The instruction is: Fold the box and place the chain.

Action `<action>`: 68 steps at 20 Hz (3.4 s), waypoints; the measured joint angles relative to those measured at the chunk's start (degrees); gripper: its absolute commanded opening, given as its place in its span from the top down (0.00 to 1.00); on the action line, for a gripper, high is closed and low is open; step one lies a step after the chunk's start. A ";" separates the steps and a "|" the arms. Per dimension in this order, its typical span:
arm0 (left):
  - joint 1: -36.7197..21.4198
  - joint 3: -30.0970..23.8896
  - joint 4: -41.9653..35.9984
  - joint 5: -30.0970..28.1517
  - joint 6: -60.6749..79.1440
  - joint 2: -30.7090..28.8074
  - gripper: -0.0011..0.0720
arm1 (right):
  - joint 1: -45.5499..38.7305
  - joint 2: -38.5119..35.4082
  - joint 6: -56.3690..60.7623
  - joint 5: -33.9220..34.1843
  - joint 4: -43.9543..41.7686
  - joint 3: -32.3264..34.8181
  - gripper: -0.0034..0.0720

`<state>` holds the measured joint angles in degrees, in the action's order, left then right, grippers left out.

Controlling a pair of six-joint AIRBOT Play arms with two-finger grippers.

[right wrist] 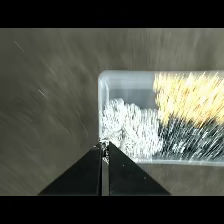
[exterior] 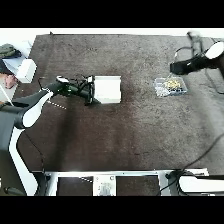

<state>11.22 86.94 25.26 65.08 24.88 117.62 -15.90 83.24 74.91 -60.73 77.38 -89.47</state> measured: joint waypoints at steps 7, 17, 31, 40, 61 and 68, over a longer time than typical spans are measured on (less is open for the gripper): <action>0.00 0.00 0.00 -0.02 0.00 0.00 0.43 | 6.64 -17.57 -2.40 11.45 -3.87 0.00 0.97; 0.00 0.00 0.00 -0.04 0.02 0.00 0.43 | 28.89 -15.74 -3.34 20.74 -4.52 0.02 0.97; 0.00 0.00 -0.02 -0.07 0.00 0.00 0.43 | 38.14 3.04 -2.89 21.11 -4.07 3.02 0.58; 0.00 0.00 -0.02 -0.09 0.00 0.00 0.43 | 25.92 -6.60 7.41 19.71 1.09 19.67 0.58; 0.00 0.00 -0.02 -0.09 0.00 0.00 0.43 | 9.46 4.24 26.75 54.31 -7.34 40.50 0.58; 0.00 0.00 -0.02 -0.09 0.02 0.00 0.43 | 9.60 7.74 26.99 55.17 -9.53 36.50 0.97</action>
<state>11.22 86.94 25.23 64.99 24.91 117.62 -6.31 90.98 101.91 -5.56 67.85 -52.97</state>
